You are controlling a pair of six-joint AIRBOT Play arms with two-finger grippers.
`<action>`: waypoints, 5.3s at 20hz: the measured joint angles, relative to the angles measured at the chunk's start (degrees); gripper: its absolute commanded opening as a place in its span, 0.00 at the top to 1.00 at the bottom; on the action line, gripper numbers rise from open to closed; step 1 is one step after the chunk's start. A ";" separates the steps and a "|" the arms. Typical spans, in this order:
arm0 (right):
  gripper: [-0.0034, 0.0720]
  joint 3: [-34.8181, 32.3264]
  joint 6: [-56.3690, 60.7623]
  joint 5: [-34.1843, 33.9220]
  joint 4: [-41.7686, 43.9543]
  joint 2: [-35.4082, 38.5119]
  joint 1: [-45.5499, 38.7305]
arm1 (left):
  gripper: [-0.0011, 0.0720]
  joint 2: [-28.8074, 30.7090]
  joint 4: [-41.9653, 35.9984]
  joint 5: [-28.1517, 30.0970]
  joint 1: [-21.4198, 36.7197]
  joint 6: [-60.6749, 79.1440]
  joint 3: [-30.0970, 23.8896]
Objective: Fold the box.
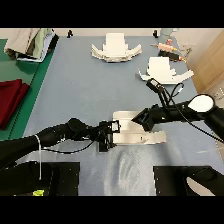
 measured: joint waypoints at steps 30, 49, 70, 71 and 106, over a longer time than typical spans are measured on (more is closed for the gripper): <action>0.61 -13.77 -38.12 -6.27 -11.67 3.89 0.07 | 0.41 0.00 0.00 0.00 0.00 -0.11 0.00; 0.61 -15.41 -35.17 -8.41 -10.73 2.75 3.45 | 0.41 0.00 -0.04 -0.02 0.00 -0.13 0.00; 0.95 -11.13 56.37 3.32 -46.18 3.39 -10.62 | 0.41 0.00 -0.04 0.02 0.00 -0.04 0.02; 0.95 -11.15 53.77 3.45 -41.94 1.38 -11.19 | 0.41 0.00 -0.04 0.02 0.00 -0.04 0.02; 0.51 1.84 70.01 1.22 -37.13 -10.05 16.96 | 0.41 0.00 -0.04 0.02 0.00 -0.09 0.02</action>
